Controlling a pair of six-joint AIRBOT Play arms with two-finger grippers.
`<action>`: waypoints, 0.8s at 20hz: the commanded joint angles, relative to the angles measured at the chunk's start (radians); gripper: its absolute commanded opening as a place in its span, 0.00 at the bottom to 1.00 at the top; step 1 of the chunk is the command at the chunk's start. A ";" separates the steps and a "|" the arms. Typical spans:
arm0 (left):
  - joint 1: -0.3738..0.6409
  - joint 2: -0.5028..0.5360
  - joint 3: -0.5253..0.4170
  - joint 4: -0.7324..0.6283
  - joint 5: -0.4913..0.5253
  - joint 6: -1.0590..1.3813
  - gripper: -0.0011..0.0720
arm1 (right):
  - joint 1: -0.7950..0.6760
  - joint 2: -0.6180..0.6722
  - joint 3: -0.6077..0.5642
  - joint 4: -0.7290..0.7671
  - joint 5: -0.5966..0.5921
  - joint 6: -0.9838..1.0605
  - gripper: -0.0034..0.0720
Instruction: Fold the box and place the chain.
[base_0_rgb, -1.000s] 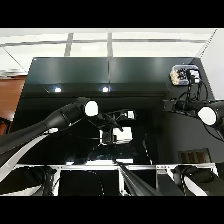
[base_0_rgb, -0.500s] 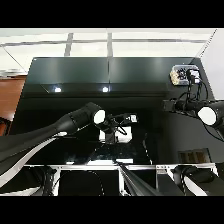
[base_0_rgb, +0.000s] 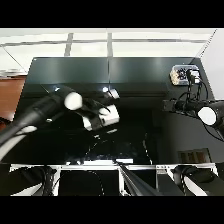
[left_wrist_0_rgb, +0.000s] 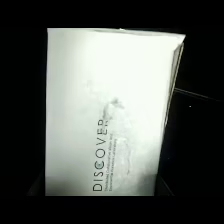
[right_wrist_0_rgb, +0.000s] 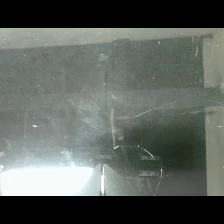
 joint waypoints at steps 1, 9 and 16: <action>0.165 0.128 0.073 0.034 -0.149 -0.084 0.39 | 0.000 0.000 0.000 0.000 0.000 0.000 0.06; 0.596 0.076 0.369 0.141 -0.139 -0.203 0.39 | 0.000 0.000 0.000 0.000 0.000 0.004 0.06; 0.797 -0.185 0.623 0.140 -0.112 -0.325 0.39 | 0.000 -0.005 0.000 -0.001 0.000 0.004 0.06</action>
